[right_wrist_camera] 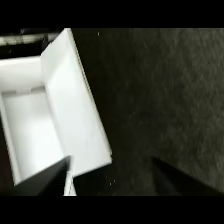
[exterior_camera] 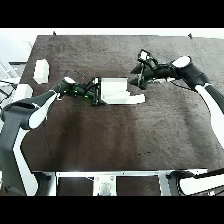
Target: Fold the box and place the chain.
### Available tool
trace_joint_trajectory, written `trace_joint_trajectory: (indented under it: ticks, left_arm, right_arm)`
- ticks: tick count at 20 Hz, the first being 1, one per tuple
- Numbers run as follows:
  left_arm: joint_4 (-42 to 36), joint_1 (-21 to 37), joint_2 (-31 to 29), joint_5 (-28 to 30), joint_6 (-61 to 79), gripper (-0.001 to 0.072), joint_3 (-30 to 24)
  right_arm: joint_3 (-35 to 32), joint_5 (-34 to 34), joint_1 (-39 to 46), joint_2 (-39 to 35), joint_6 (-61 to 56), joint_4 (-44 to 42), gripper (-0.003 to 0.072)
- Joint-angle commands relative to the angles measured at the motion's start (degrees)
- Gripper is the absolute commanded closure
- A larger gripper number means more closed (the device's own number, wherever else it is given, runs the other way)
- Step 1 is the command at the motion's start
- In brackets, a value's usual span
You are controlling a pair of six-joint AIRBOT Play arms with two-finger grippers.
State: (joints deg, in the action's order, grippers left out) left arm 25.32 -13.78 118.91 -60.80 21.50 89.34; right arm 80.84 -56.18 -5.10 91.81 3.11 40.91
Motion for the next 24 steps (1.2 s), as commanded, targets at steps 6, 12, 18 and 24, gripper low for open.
trace_joint_trajectory:
  ticks: [6, 12, 18, 24]
  left_arm:
    - [0.0, 0.0, 0.0, 0.3, 0.0, 0.0238, 0.0]
    - [0.0, 0.0, 0.0, 0.3, 0.0, 0.0238, 0.0]
    - [0.0, 0.0, 0.0, 0.3, 0.0, 0.0238, 0.0]
    - [-0.1, 0.0, 0.0, 0.3, 0.0, 0.0238, 0.0]
  right_arm:
    - [-5.7, -3.5, 1.7, 2.6, 3.2, 7.0, 0.0078]
    - [-5.7, -3.9, 0.6, 6.3, 5.1, 7.0, 0.0078]
    - [-3.6, -3.2, 0.1, 8.7, 6.4, 6.5, 0.0078]
    - [-2.1, -3.2, -1.7, 10.5, 6.3, 6.1, 0.0247]
